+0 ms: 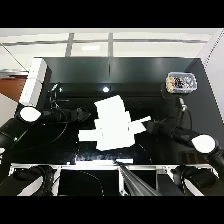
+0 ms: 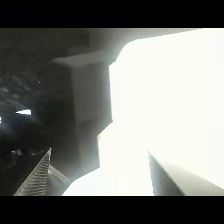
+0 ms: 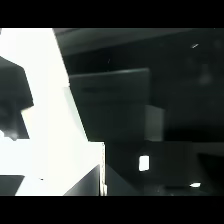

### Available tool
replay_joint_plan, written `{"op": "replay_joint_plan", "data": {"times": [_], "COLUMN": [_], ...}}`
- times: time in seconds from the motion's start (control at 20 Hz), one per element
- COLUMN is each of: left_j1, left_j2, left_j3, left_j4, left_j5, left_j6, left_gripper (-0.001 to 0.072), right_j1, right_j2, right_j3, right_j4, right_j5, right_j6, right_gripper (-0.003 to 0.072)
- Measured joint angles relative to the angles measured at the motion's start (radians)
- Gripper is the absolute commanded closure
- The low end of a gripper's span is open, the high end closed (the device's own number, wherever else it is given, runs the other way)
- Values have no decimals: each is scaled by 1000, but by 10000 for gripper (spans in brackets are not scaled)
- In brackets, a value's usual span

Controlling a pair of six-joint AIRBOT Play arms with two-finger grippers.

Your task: Fold the box and place the chain.

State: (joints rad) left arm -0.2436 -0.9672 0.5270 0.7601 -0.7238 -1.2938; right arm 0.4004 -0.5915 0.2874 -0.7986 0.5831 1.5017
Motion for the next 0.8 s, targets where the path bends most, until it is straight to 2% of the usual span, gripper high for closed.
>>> {"op": "replay_joint_plan", "data": {"times": [0.2, 0.45, 0.6, 0.8], "left_j1": [1, 1, 1, 1], "left_j2": [-30, -129, -212, -357], "left_j3": [-20, -25, -25, 3], "left_j4": [-43, -72, -209, -415], "left_j5": [-7, -74, -111, -220], "left_j6": [32, 85, 271, 557], "left_gripper": [27, 28, 28, 27], "right_j1": [141, 188, 196, 199], "right_j2": [6, 8, 8, 8], "right_j3": [-47, -64, -68, -68], "right_j4": [-89, -127, -134, -137], "right_j5": [-124, -176, -187, -191], "right_j6": [46, 71, 74, 78], "right_gripper": [646, 646, 645, 646]}}
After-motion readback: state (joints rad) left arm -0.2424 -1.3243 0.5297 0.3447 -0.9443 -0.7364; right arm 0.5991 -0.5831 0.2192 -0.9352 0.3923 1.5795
